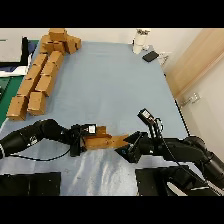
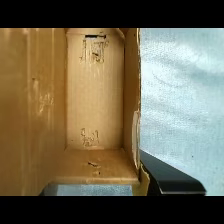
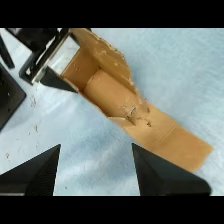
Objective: Fold the box.
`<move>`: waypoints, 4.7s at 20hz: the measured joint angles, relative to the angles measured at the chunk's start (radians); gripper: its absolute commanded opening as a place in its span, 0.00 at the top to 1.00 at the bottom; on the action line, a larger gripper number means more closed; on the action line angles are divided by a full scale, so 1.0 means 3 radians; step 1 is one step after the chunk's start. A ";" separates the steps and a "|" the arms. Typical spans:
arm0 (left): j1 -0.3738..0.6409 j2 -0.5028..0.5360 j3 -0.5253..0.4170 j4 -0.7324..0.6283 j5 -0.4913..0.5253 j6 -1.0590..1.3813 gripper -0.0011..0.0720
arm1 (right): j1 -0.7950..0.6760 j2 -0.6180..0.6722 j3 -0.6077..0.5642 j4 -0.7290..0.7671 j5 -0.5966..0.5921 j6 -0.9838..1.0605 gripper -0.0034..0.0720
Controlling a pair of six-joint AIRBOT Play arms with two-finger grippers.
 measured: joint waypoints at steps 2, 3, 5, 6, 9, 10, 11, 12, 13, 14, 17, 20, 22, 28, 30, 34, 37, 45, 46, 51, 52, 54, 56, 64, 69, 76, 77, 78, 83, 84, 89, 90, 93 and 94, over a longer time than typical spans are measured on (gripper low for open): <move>-0.0079 -0.0015 -0.0001 0.0041 -0.0034 -0.0013 0.29 | 0.0000 0.0000 0.0000 -0.0004 0.0067 0.0178 0.00; -0.0109 -0.0020 0.0000 0.0048 -0.0033 -0.0018 0.29 | 0.0000 0.0000 0.0000 -0.0004 0.0093 0.0254 0.00; -0.0149 -0.0022 0.0000 0.0058 -0.0032 -0.0025 0.29 | 0.0000 0.0000 0.0000 -0.0004 0.0123 0.0364 0.00; -0.0160 -0.0027 0.0000 0.0061 -0.0032 -0.0028 0.29 | 0.0000 -0.0001 0.0000 -0.0001 0.0137 0.0429 0.00; -0.0181 -0.0028 0.0000 0.0036 -0.0023 -0.0036 0.29 | 0.0000 0.0000 0.0000 0.0006 0.0159 0.0673 0.00; -0.0183 -0.0029 -0.0001 0.0011 -0.0015 -0.0038 0.29 | 0.0000 0.0000 0.0000 0.0009 0.0165 0.0724 0.00; -0.0187 -0.0038 -0.0001 -0.0011 -0.0004 -0.0039 0.29 | 0.0000 0.0000 0.0000 0.0009 0.0167 0.0771 0.00; -0.0189 -0.0037 -0.0001 -0.0020 0.0004 -0.0038 0.29 | 0.0000 0.0000 0.0000 0.0010 0.0174 0.0809 0.00; -0.0191 -0.0037 -0.0001 -0.0033 0.0011 -0.0038 0.29 | 0.0000 0.0000 0.0000 0.0011 0.0177 0.0838 0.00; -0.0191 -0.0034 -0.0001 -0.0037 0.0018 -0.0039 0.29 | 0.0000 0.0000 0.0000 0.0011 0.0181 0.0862 0.00; -0.0191 -0.0036 -0.0003 -0.0058 0.0033 -0.0039 0.29 | 0.0000 0.0000 0.0000 0.0010 0.0186 0.0895 0.00; -0.0193 -0.0038 -0.0004 -0.0109 0.0037 -0.0048 0.29 | 0.0000 0.0000 0.0000 0.0010 0.0187 0.0946 0.00; -0.0195 -0.0038 -0.0004 -0.0165 0.0009 -0.0051 0.29 | 0.0000 0.0000 0.0000 0.0009 0.0189 0.0974 0.00; -0.0195 -0.0034 -0.0005 -0.0310 0.0011 -0.0062 0.29 | 0.0000 -0.0029 0.0000 0.0005 0.0209 0.1167 0.94; -0.0195 -0.0036 -0.0005 -0.0323 0.0015 -0.0043 0.29 | 0.0000 -0.0117 0.0000 0.0015 0.0214 0.1333 0.95; -0.0195 -0.0042 -0.0005 -0.0272 0.0019 0.0108 0.29 | 0.0036 -0.0525 0.0014 0.0252 0.0247 0.1368 0.95; -0.0195 -0.0076 -0.0004 -0.0195 0.0015 0.0169 0.29 | 0.0169 -0.0863 0.0125 0.0413 0.0406 0.1233 0.95; -0.0193 -0.0112 -0.0001 -0.0116 -0.0025 0.0212 0.29 | 0.0397 -0.1634 0.0554 0.0474 0.1036 0.0970 0.95; -0.0193 -0.0113 -0.0001 -0.0112 -0.0032 0.0212 0.29 | 0.0404 -0.1715 0.0572 0.0472 0.1110 0.0965 0.95; -0.0193 -0.0114 -0.0001 -0.0109 -0.0046 0.0215 0.29 | 0.0413 -0.1954 0.0608 0.0453 0.1265 0.0941 0.95; -0.0193 -0.0114 -0.0001 -0.0111 -0.0050 0.0212 0.29 | 0.0415 -0.1972 0.0610 0.0453 0.1274 0.0940 0.95; -0.0193 -0.0114 -0.0001 -0.0116 -0.0053 0.0207 0.29 | 0.0415 -0.1998 0.0613 0.0450 0.1286 0.0936 0.95; -0.0193 -0.0114 -0.0001 -0.0122 -0.0057 0.0203 0.29 | 0.0415 -0.2010 0.0613 0.0443 0.1289 0.0936 0.95; -0.0193 -0.0114 -0.0001 -0.0130 -0.0062 0.0151 0.29 | 0.0413 -0.2134 0.0615 0.0392 0.1270 0.0935 0.95; -0.0193 -0.0114 -0.0001 -0.0130 -0.0062 0.0103 0.29 | 0.0413 -0.2253 0.0615 0.0343 0.1231 0.0932 0.95; -0.0193 -0.0114 -0.0001 -0.0132 -0.0062 0.0088 0.29 | 0.0415 -0.2282 0.0615 0.0216 0.1207 0.0931 0.95; -0.0193 -0.0114 -0.0001 -0.0132 -0.0062 0.0088 0.29 | 0.0415 -0.2282 0.0615 0.0192 0.1207 0.0928 0.95; -0.0193 -0.0114 -0.0001 -0.0132 -0.0062 0.0088 0.29 | 0.0415 -0.2275 0.0618 0.0150 0.1205 0.0919 0.95; -0.0193 -0.0114 -0.0001 -0.0134 -0.0061 0.0085 0.29 | 0.0303 -0.1977 0.0806 -0.0281 0.1016 0.0896 0.95; -0.0193 -0.0114 -0.0001 -0.0134 -0.0061 0.0085 0.29 | 0.0264 -0.1881 0.0856 -0.0369 0.0905 0.0895 0.95; -0.0193 -0.0114 -0.0001 -0.0134 -0.0060 0.0085 0.29 | 0.0242 -0.1358 0.0909 -0.0736 0.0090 0.0736 0.91; -0.0193 -0.0114 -0.0001 -0.0134 -0.0060 0.0085 0.29 | 0.0306 -0.1259 0.0856 -0.0768 -0.0076 0.0596 0.60; -0.0193 -0.0114 -0.0001 -0.0132 -0.0058 0.0085 0.29 | 0.0488 -0.1102 0.0629 -0.0936 -0.0352 0.0123 0.08; -0.0193 -0.0114 -0.0001 -0.0134 -0.0058 0.0086 0.29 | 0.0524 -0.1105 0.0557 -0.1005 -0.0390 -0.0076 0.08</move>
